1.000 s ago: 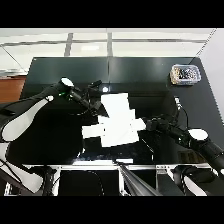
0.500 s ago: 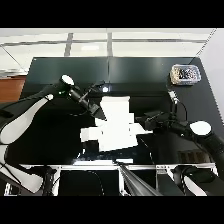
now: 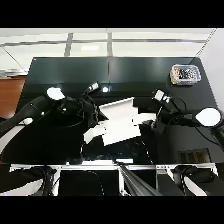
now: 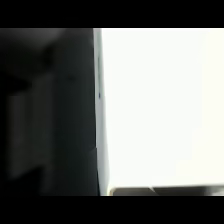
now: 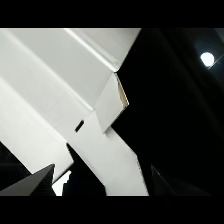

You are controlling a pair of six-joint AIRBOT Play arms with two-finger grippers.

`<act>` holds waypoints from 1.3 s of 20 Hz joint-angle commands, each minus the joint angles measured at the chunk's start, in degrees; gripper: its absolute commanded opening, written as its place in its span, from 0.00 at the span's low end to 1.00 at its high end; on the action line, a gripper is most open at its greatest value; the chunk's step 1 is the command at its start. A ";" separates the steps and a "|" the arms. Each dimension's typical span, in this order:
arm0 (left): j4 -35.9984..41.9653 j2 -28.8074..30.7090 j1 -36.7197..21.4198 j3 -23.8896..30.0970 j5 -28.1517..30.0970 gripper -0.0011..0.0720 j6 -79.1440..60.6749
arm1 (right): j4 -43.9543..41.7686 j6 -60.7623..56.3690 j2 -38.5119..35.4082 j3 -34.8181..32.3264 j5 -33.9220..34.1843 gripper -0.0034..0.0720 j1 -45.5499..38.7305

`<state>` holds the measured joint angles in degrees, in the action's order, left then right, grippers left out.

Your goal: Fold the box and place the chain.

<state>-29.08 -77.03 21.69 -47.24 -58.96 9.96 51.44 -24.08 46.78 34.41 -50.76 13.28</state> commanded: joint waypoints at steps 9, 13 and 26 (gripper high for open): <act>-7.54 -4.22 5.40 -0.02 12.35 0.06 -17.07 | 4.00 14.29 2.80 -6.47 1.09 0.98 6.23; -7.54 -4.90 5.64 0.02 12.15 0.06 -17.05 | 3.89 14.32 2.95 -10.43 5.33 0.98 9.70; -6.82 -4.92 5.68 0.00 12.52 0.06 -17.05 | -10.71 23.26 11.26 -10.95 13.77 0.98 15.19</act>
<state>-36.16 -81.93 27.33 -47.20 -46.89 -7.16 47.81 -4.45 56.73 23.51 -38.89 28.12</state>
